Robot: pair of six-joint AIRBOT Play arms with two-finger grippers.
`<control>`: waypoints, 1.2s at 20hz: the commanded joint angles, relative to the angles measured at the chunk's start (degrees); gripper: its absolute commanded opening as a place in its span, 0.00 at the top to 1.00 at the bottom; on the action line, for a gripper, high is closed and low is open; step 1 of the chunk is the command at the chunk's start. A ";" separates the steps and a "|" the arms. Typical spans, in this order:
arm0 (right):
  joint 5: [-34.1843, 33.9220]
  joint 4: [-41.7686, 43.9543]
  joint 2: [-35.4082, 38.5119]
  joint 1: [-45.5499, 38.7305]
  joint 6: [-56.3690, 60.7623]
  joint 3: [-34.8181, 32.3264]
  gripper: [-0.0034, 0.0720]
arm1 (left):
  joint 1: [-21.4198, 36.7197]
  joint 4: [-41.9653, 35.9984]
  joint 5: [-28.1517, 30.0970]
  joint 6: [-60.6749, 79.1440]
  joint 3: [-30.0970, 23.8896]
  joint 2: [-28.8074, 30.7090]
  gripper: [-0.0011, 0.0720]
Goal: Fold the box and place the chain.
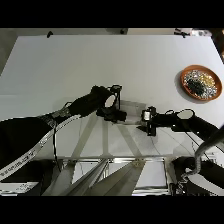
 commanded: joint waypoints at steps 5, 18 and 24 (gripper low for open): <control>0.00 -0.07 0.02 0.04 -0.07 -0.02 0.50 | -0.04 -0.17 0.02 0.13 0.07 0.00 0.58; 0.00 -0.07 0.02 0.04 -0.07 -0.04 0.50 | 0.02 -0.17 -0.39 0.13 0.07 1.18 0.52; 0.02 -0.04 0.02 0.04 -0.07 -0.02 0.50 | 0.15 -0.20 -0.66 0.39 0.00 4.31 0.50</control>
